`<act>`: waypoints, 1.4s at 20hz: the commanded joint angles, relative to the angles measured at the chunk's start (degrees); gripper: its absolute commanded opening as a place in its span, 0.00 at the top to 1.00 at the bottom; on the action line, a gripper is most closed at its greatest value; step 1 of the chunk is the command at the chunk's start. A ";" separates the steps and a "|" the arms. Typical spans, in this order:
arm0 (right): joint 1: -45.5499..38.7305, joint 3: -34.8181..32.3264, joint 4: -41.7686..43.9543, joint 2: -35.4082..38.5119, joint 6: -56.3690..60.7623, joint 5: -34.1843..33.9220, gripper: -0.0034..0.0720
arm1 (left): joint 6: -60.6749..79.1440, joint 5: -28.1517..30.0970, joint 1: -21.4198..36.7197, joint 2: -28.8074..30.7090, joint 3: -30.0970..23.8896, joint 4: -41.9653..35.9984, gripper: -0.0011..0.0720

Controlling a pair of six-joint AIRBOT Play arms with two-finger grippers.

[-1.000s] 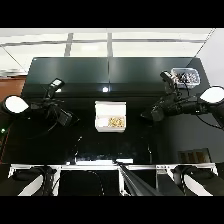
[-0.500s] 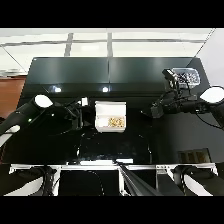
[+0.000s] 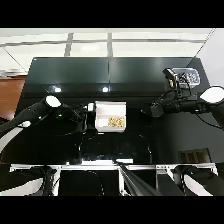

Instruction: Fold the box and place the chain.

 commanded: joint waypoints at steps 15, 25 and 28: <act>-0.02 0.00 0.02 -0.09 0.00 -0.94 0.47 | -0.07 -0.87 -1.25 -2.32 0.09 -1.75 0.01; 0.20 0.00 0.04 -0.11 0.00 -3.08 0.47 | -0.04 0.17 -2.54 -2.27 0.13 -4.44 0.24; 0.22 0.00 0.35 -0.15 0.39 -4.52 0.46 | 0.00 0.22 -3.17 -2.27 0.13 -4.07 0.44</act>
